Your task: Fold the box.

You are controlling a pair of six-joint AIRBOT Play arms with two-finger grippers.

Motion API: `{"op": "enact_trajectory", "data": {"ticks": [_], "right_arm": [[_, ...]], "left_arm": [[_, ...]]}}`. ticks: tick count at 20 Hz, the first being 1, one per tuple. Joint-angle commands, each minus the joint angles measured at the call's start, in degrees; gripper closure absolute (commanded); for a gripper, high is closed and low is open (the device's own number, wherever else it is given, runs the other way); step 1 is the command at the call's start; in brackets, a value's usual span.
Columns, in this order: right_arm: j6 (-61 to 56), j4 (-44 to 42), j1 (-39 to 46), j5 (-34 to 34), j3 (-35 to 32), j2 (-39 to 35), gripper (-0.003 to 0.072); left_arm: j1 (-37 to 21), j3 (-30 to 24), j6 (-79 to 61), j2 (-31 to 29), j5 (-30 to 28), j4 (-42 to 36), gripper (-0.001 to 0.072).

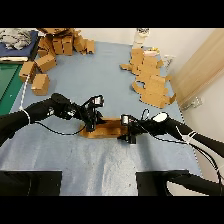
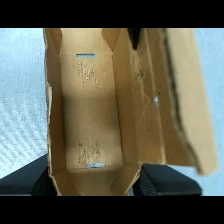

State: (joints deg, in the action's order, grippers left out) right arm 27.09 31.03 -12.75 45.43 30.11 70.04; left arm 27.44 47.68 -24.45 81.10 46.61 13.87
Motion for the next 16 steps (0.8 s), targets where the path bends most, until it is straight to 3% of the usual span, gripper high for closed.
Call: {"op": "enact_trajectory", "data": {"ticks": [1,3,4,7,10,12,14,15,16], "right_arm": [[0.0,0.0,0.0,0.2,0.0,0.0,0.0112],[0.0,0.0,0.0,0.2,0.0,0.0,0.0112],[0.0,0.1,0.0,0.2,0.0,0.0,0.0112],[0.0,0.1,0.0,0.2,0.0,0.0,0.0112],[0.0,0.1,0.0,0.2,0.0,0.0,0.0111],[0.0,0.1,0.0,0.2,0.0,0.0,0.0112],[0.0,0.1,0.0,0.2,0.0,0.0,0.0111],[0.0,0.1,0.0,0.2,0.0,0.0,0.0112],[0.0,0.1,0.0,0.2,0.0,0.0,0.0111]], "left_arm": [[0.0,0.0,2.7,0.0,-1.2,-0.2,0.0663],[0.0,0.1,13.0,0.0,-4.3,-1.6,0.0078],[0.0,0.1,19.6,0.0,-5.6,-3.4,-0.0011],[0.0,0.1,24.5,-1.3,-6.0,-2.8,-0.0011],[0.0,0.1,27.2,-5.3,-8.2,2.7,-0.0011],[-0.1,0.1,34.8,-8.9,-8.5,10.8,-0.0011],[-0.1,0.1,47.2,-12.0,-5.9,23.6,-0.0011],[-0.1,0.1,55.1,-13.2,-3.1,29.4,0.0109],[-0.1,0.1,65.2,-14.2,2.0,35.1,0.0615]]}}
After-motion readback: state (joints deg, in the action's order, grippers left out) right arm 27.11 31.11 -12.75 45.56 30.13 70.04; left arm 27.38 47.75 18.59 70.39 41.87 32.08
